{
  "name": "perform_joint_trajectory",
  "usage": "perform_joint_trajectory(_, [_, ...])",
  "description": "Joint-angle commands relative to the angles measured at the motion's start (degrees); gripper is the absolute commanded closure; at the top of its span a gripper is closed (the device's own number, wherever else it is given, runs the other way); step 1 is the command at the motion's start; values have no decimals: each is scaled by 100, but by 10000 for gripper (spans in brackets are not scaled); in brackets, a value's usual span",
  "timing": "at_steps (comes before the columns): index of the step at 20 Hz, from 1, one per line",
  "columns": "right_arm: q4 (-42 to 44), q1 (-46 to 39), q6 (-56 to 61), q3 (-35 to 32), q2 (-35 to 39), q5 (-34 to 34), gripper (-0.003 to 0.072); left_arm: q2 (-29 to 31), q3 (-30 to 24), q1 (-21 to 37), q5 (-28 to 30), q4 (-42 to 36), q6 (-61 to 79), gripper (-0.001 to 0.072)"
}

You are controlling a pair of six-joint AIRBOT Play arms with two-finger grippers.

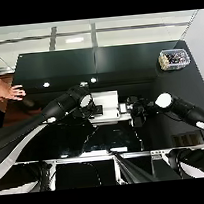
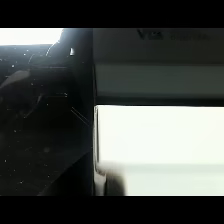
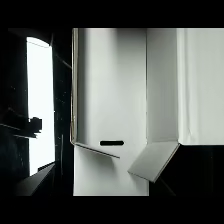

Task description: Fold the box and place the chain.

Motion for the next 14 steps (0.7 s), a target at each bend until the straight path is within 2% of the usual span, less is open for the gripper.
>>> perform_joint_trajectory(1, [-160, -111, -144, 0, 96, 70, 2, 4, -2, -4, 13, 50, -22, 684])
perform_joint_trajectory(3, [83, -101, -520, 0, 31, 2, 3, 2, -2, -4, 22, 46, -20, 684])
perform_joint_trajectory(5, [505, -98, -732, 0, -52, -116, 44, 0, -2, -4, 22, 44, -22, 684])
perform_joint_trajectory(7, [693, -98, -728, 0, -68, -118, 197, -2, -2, -2, -4, 44, -22, 683])
perform_joint_trajectory(8, [745, -98, -721, 0, -68, -118, 199, -2, 0, -2, -22, 42, -22, 683])
perform_joint_trajectory(9, [824, -98, -713, 0, -68, -118, 276, -2, 0, -2, -31, 42, -22, 684])
perform_joint_trajectory(10, [933, -98, -610, 0, -70, -114, 277, -2, 0, -2, -31, 39, -22, 683])
perform_joint_trajectory(11, [1032, -98, -455, 0, -70, -96, 379, -2, 0, -2, -28, 42, -22, 683])
perform_joint_trajectory(12, [1027, -96, -271, 0, -70, -92, 439, -2, 0, -2, -28, 42, -22, 683])
perform_joint_trajectory(14, [1029, -98, -39, 0, -96, -76, 448, -2, 0, -2, -28, 39, -22, 683])
